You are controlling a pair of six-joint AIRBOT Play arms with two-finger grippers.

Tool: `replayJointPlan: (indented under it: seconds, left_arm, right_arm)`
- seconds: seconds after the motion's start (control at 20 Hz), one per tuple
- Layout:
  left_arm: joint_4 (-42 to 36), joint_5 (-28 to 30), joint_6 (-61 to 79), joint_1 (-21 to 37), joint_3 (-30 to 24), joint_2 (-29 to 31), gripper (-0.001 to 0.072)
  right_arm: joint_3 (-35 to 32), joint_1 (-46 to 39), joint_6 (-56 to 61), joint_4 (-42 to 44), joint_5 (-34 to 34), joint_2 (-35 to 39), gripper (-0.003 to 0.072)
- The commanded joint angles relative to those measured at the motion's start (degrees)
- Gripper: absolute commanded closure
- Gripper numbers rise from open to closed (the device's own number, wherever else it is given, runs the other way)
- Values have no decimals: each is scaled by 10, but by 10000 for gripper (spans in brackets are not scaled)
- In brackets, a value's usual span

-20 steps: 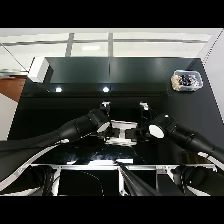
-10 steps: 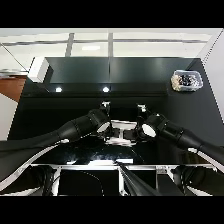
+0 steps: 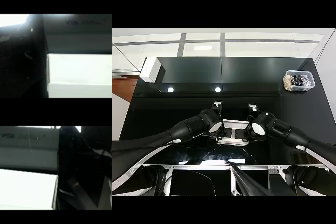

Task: Fold the box and place the chain.

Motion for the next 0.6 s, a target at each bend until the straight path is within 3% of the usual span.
replayJointPlan:
  seconds: [0.0,0.1,0.15,0.55]
  left_arm:
    - [0,0,1,0,0,0,679]
    - [0,0,1,0,0,0,679]
    - [0,0,1,0,0,0,679]
    - [0,0,1,0,0,0,679]
  right_arm:
    - [2,0,2,0,-1,-2,549]
    - [2,0,2,1,-7,-2,551]
    - [2,0,2,1,-9,-2,631]
    - [2,0,-14,-1,-14,-2,639]
